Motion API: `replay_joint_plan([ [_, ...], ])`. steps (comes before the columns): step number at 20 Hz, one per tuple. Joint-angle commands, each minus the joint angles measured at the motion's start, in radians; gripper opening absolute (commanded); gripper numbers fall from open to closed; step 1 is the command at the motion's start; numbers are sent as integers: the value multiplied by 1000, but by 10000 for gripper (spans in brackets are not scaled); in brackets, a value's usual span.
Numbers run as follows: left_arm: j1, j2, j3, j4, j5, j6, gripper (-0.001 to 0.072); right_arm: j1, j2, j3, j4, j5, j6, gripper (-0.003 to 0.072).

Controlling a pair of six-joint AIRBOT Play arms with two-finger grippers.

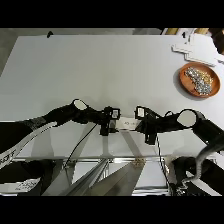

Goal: Fold the box and place the chain.

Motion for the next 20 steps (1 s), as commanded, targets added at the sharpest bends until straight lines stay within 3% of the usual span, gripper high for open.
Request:
replay_joint_plan([
  [1,0,0,1,0,0,0,169,0,-2,-7,-5,-10,1,21],
  [5,0,0,1,0,0,0,169,0,24,-3,-2,-31,27,20],
  [8,0,0,1,0,0,0,169,-28,137,13,-8,-31,97,20],
  [12,0,0,1,0,0,0,169,-190,299,14,-63,-33,263,20],
  [14,0,0,1,0,0,0,169,-298,323,14,-155,-27,440,20],
  [17,0,0,1,0,0,0,169,-415,303,3,-454,5,797,20],
  [20,0,0,1,0,0,0,169,-474,269,2,-602,100,935,20],
])
